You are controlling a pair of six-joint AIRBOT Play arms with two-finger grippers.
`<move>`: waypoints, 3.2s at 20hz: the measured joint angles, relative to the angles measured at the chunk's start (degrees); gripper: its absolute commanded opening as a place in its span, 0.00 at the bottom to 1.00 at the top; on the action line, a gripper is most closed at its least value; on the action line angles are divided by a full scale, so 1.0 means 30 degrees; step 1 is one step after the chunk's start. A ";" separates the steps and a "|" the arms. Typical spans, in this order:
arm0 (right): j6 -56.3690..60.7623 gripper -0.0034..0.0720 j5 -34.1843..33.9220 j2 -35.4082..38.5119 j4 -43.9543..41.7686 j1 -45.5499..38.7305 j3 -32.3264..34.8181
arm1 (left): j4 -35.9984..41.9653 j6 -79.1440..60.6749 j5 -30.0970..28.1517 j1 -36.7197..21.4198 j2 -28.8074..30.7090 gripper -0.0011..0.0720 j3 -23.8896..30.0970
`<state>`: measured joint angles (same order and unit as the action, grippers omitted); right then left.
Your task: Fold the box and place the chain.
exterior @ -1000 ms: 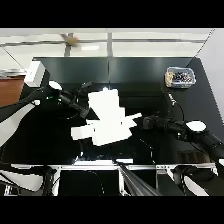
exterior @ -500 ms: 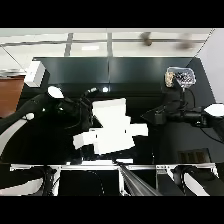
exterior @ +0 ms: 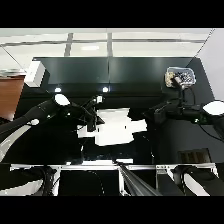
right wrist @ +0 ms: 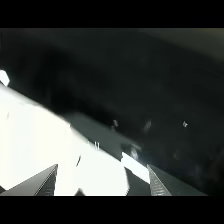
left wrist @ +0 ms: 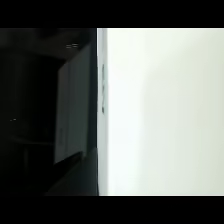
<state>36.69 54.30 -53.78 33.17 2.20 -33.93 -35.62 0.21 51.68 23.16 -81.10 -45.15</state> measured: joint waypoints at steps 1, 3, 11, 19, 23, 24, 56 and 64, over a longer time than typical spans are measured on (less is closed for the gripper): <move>0.0168 0.90 -0.0452 -0.0168 0.0554 0.0729 -0.0015 | 0.0000 -0.0131 -0.0386 0.0022 -0.0102 0.05 0.0015; 0.0175 0.90 -0.1523 -0.0495 0.1617 0.2200 -0.0015 | 0.0015 -0.0423 -0.0780 0.0051 -0.0226 0.05 0.0029; -0.4597 0.90 -0.2973 -0.1180 0.5748 0.6105 0.0160 | -0.0044 -0.2317 -0.1457 0.0102 -0.0452 0.05 -0.0007; -0.9071 0.90 -0.3206 -0.1486 0.5326 0.7490 0.2222 | 0.0051 -0.2805 -0.1311 0.0291 -0.1144 0.05 -0.0160; -1.1708 0.90 -0.4350 -0.2346 0.3453 0.8196 0.2514 | 0.0058 -0.2856 -0.1173 0.0321 -0.1231 0.05 -0.0160; -1.2655 0.90 -0.4772 -0.2557 0.2674 0.8386 0.2528 | 0.0058 -0.2878 -0.1158 0.0321 -0.1231 0.05 -0.0160; -1.7063 0.90 -0.4116 -0.3628 -0.1800 0.6484 0.0605 | -0.0554 -0.3395 0.0160 0.0342 -0.1166 0.05 -0.0182; -1.8921 0.89 -0.4036 -0.5202 -0.2433 0.6812 0.0648 | -0.0619 -0.3752 0.0313 0.0342 -0.1166 0.05 -0.0189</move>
<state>-20.08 42.19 -69.38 25.87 22.63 -31.99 -37.47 -11.05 52.62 24.18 -84.60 -45.71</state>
